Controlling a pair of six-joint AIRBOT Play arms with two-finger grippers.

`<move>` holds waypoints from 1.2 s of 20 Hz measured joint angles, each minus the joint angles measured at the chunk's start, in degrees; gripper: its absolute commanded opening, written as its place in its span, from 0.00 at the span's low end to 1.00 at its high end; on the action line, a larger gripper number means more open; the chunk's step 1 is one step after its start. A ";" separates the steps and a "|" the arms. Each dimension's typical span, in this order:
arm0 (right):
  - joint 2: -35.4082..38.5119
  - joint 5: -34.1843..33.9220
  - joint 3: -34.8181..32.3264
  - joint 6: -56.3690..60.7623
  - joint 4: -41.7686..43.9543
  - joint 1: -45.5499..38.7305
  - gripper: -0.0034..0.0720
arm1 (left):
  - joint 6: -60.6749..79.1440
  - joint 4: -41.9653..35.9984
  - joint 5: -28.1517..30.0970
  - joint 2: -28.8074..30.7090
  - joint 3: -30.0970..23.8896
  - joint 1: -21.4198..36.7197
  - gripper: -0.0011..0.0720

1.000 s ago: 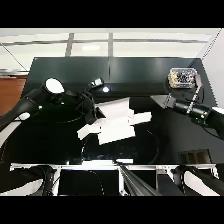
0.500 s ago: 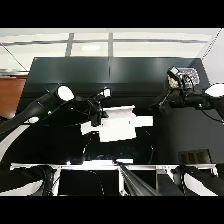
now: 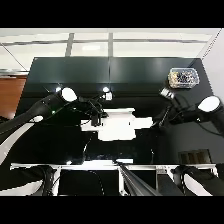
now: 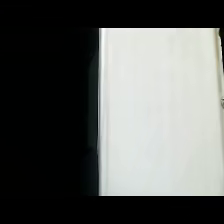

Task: Fold the box and place the chain.

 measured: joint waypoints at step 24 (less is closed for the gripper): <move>-3.30 -22.12 -6.19 -19.61 4.52 22.84 0.98 | 0.52 4.39 4.02 -2.67 0.00 0.20 0.05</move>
